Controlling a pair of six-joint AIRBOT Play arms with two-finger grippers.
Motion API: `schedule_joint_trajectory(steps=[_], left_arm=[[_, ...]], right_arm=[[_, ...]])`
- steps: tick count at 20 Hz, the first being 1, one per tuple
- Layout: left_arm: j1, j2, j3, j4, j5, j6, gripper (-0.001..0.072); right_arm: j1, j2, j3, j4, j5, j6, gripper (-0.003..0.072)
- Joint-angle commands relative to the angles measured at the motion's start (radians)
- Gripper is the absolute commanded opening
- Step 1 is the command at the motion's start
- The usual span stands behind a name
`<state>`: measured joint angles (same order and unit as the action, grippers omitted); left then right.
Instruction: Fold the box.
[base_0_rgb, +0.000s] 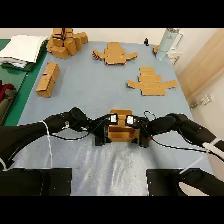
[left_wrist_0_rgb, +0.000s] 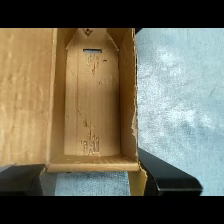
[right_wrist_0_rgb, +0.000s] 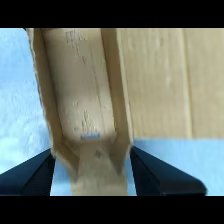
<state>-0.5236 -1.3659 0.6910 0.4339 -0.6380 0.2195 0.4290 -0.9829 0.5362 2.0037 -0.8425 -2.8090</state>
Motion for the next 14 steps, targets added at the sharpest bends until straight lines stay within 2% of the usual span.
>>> schedule_joint_trajectory(steps=[1,5,9,12,14], left_arm=[[0.000,0.000,0.001,0.000,0.000,0.000,0.0490],[0.000,0.000,0.001,0.000,0.000,0.000,0.0490],[0.000,0.000,0.001,0.000,0.000,0.000,0.0490],[0.000,0.000,0.001,0.000,0.000,0.000,0.0490],[0.000,0.000,0.001,0.000,0.000,0.000,0.0490]], right_arm=[[-0.005,0.122,0.001,-0.101,-0.143,0.054,0.0720],[-0.004,0.306,0.000,-0.103,-0.291,0.062,0.0720],[-0.004,0.427,0.000,0.039,-0.459,0.073,0.0720],[0.004,0.468,0.000,0.222,-0.621,0.406,0.0720],[0.015,0.479,0.000,0.280,-0.633,0.730,0.0720]])
